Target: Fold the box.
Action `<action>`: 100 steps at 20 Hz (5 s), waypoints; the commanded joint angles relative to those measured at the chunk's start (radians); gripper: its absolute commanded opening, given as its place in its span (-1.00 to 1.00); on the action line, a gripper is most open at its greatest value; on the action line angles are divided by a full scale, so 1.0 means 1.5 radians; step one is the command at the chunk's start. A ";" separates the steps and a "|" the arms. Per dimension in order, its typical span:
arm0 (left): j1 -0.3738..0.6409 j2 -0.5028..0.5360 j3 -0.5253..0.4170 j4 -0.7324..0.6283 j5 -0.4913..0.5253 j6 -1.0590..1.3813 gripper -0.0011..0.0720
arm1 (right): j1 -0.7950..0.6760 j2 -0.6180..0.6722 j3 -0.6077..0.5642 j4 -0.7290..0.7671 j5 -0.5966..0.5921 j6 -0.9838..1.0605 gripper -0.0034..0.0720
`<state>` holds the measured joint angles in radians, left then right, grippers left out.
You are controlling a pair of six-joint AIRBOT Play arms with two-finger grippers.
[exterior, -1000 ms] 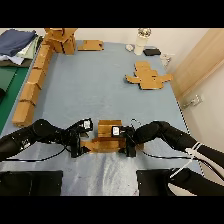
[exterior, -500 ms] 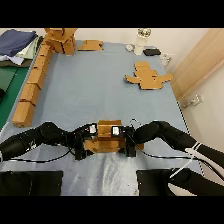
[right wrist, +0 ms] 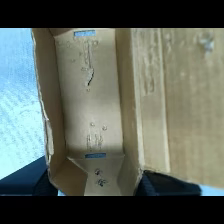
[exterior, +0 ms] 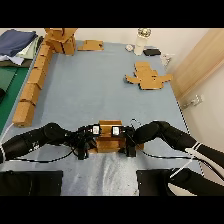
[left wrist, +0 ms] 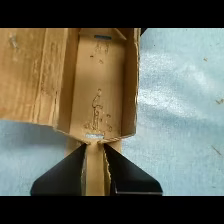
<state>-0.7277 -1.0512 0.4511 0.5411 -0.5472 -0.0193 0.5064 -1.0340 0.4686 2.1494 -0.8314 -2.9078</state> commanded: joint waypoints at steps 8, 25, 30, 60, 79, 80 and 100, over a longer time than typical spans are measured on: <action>-0.069 0.000 0.001 -0.038 0.126 0.026 -0.69 | 0.000 0.000 0.000 0.000 0.000 0.000 0.56; -0.080 0.001 0.001 -0.038 0.096 0.026 -0.96 | 0.000 0.000 0.000 0.000 0.000 0.000 0.56; -0.079 0.079 0.001 0.173 0.098 -0.139 -0.94 | 0.000 0.000 0.000 0.000 0.000 0.000 0.56; 0.084 0.073 -0.063 0.080 -0.067 -0.822 -0.94 | 0.000 0.000 0.000 0.000 0.000 0.000 0.56; 0.104 0.066 0.040 0.090 -0.127 -0.877 -0.09 | 0.000 0.000 0.000 0.000 0.000 0.000 0.56; 0.104 0.066 0.045 0.086 -0.134 -0.877 0.25 | 0.000 0.000 0.000 0.000 0.000 0.000 0.56; 0.060 0.035 0.056 0.091 -0.104 -0.930 0.53 | 0.000 0.000 0.000 -0.005 0.000 0.000 0.56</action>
<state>-0.6312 -0.9825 0.5331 0.6350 -0.6949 -1.3746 0.5060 -1.0336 0.4686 2.1426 -0.8310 -2.9078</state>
